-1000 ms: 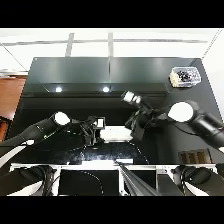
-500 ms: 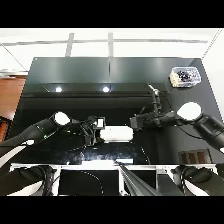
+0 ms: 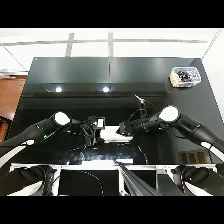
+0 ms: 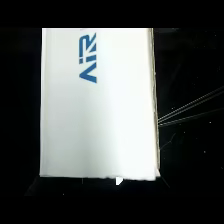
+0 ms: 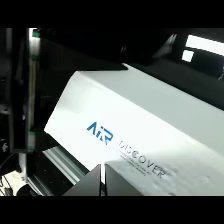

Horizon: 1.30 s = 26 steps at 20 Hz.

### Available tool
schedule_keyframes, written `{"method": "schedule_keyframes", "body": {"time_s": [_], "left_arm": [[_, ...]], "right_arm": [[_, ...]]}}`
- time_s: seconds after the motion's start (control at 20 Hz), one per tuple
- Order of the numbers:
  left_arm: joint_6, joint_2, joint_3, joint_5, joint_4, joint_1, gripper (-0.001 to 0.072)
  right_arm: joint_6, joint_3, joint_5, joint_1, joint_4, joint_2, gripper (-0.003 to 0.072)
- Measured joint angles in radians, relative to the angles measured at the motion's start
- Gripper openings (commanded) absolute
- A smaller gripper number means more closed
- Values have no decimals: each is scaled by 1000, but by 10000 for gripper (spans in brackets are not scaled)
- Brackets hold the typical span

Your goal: Fold the box and place the chain.

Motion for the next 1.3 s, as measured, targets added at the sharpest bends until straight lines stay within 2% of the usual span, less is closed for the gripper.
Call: {"method": "schedule_keyframes", "body": {"time_s": [0.8, 0.95, 1.15, 1.25, 1.3], "left_arm": [[-1, 0, 0, 5, 0, 0, 491], [1, 0, 0, 9, 0, 0, 491], [-10, 1, 0, 12, 0, 0, 494], [-15, 6, 2, 16, 3, 0, 581], [-19, 13, 3, 18, 4, 0, 708]], "right_arm": [[-1, -1, -18, 8, -45, -71, 32], [-14, -2, 0, -4, -55, -45, 32], [-24, 6, 79, -92, -72, 69, 33], [-26, 10, 118, -173, -99, 134, 33], [-26, 10, 143, -221, -117, 162, 33]]}}
